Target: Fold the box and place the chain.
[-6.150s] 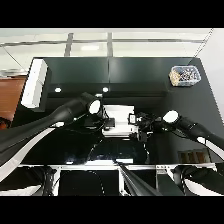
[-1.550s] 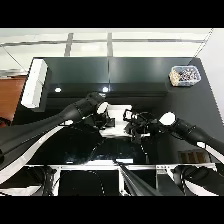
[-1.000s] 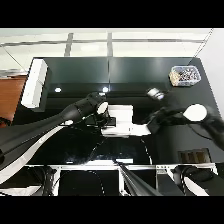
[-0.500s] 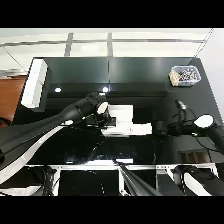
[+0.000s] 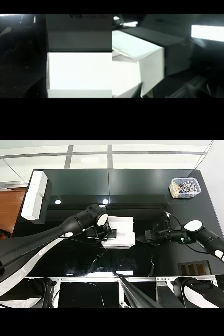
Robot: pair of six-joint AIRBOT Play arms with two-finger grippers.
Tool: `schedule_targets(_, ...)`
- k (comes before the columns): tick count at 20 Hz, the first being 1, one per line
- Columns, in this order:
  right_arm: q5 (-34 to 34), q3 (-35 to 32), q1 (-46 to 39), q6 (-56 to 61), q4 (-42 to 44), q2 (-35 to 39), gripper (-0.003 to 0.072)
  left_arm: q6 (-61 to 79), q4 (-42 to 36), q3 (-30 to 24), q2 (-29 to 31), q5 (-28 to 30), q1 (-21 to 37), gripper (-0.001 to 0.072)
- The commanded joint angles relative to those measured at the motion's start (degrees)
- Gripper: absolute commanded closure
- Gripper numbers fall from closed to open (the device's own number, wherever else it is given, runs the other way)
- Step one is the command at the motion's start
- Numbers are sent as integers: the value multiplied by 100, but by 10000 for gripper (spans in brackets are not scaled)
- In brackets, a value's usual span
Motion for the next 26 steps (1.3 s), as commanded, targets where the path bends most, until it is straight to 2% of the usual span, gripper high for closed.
schedule_targets(1,448,339,35,-105,136,-37,68,0,0,0,0,4,2,681)
schedule_targets(4,544,352,144,-85,413,-37,69,0,2,0,0,7,2,681)
schedule_targets(5,509,352,267,-33,420,-37,93,0,0,0,0,7,2,681)
schedule_targets(6,448,352,389,33,417,-37,226,0,0,0,0,7,2,681)
schedule_targets(7,343,354,516,129,417,-37,261,0,0,0,0,9,2,681)
schedule_targets(14,-223,396,1019,872,92,-37,261,0,0,0,0,28,2,681)
schedule_targets(20,-564,979,1622,2223,-1325,-44,263,0,0,0,0,42,2,681)
schedule_targets(21,-564,1060,1694,2337,-1451,-81,322,0,0,0,0,44,2,681)
schedule_targets(24,-564,1139,1958,2787,-1727,-153,322,0,2,0,-4,44,2,681)
schedule_targets(26,-634,1202,2118,3254,-2258,-155,322,0,2,0,-7,46,2,681)
